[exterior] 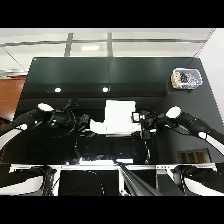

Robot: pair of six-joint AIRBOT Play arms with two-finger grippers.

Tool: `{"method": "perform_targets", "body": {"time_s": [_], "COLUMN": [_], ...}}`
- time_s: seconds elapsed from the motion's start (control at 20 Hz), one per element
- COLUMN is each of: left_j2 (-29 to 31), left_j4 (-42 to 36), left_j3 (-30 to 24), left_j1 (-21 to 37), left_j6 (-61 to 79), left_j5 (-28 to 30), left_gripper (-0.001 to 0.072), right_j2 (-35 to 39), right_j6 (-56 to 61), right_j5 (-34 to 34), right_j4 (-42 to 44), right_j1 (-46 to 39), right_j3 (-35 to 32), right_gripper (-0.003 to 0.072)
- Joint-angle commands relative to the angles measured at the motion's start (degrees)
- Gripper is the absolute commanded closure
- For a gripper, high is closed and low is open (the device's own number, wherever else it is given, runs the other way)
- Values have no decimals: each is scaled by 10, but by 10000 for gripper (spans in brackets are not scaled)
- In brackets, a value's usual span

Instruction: Fold the box and place the chain.

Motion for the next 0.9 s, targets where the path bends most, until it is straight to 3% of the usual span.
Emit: {"method": "perform_targets", "body": {"time_s": [0.0,0.05,0.1,0.2,0.25,0.3,0.6,0.65,0.85], "left_j2": [-11,-11,-11,-11,-11,-11,-10,-10,-9], "left_j4": [-42,-41,-39,-39,-39,-39,26,48,70], "left_j3": [3,8,16,31,38,44,91,103,138], "left_j1": [-2,-1,-1,-1,-1,-2,-54,-67,-107], "left_j6": [53,53,53,53,53,53,-8,-38,-110], "left_j5": [-26,-31,-34,-37,-37,-37,-36,-35,-32], "left_gripper": [678,674,575,203,96,66,103,207,230], "right_j2": [0,0,0,0,0,0,0,0,0], "right_j6": [0,0,0,0,0,0,0,0,0], "right_j5": [0,0,0,0,0,0,0,0,0], "right_j4": [0,0,0,0,0,0,0,0,0], "right_j1": [0,0,0,0,0,0,0,0,0], "right_j3": [1,0,1,1,1,1,1,1,1], "right_gripper": [363,363,363,363,363,363,363,363,363]}}
